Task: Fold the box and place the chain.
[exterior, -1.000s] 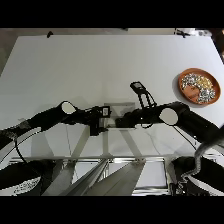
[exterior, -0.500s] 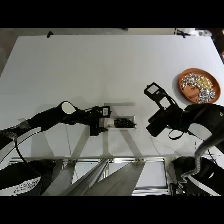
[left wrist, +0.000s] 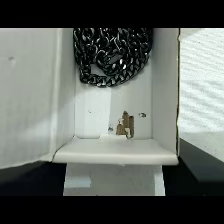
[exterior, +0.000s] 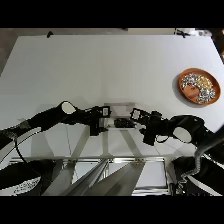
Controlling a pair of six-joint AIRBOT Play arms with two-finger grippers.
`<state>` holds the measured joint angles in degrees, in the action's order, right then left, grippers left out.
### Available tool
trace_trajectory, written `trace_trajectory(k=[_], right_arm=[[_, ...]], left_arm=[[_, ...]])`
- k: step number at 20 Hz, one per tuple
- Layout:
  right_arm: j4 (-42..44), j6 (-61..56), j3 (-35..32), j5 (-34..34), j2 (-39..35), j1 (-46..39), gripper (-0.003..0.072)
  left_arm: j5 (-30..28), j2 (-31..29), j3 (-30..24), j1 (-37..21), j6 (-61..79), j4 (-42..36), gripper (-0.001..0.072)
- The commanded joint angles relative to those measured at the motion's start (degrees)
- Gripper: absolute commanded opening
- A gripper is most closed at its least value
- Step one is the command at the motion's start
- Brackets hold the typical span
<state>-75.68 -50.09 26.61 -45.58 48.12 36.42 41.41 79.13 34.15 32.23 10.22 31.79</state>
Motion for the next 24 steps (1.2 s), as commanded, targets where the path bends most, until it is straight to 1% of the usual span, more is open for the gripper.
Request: trace_trajectory(k=[1, 5, 9, 16, 18, 20, 21, 24], right_arm=[[5.9, 12.35, -1.03, 4.72, 5.66, -3.08, 0.0265], [11.39, 18.84, -1.03, 4.31, 7.37, -6.32, 0.0262], [13.31, 21.14, -1.03, 3.82, 7.56, -8.59, 0.0253], [21.55, 29.68, -1.01, 2.91, 9.57, -8.7, 0.0249], [21.51, 29.7, -1.01, 3.39, 9.57, -8.7, 0.0211], [21.49, 29.68, -1.01, 4.55, 9.57, -8.7, 0.0205], [21.49, 29.7, -1.01, 5.14, 9.57, -8.7, 0.0149], [21.49, 29.68, -1.01, 5.57, 9.57, -8.7, 0.0146]], left_arm=[[0.0, -0.04, 0.02, 0.0, 0.02, 0.0, 0.0224], [0.02, -0.04, 0.02, 0.0, 0.02, -0.02, 0.0224], [0.0, -0.04, 0.02, 0.0, 0.02, 0.0, 0.0224], [0.0, -0.04, 0.02, 0.0, 0.02, 0.0, 0.0224], [0.0, -0.04, 0.02, 0.0, 0.02, 0.0, 0.0224], [0.0, -0.04, 0.02, 0.0, 0.02, 0.0, 0.0224], [0.0, -0.04, 0.02, 0.0, 0.02, 0.0, 0.0224], [0.0, -0.04, 0.02, 0.0, 0.02, 0.0, 0.0224]])
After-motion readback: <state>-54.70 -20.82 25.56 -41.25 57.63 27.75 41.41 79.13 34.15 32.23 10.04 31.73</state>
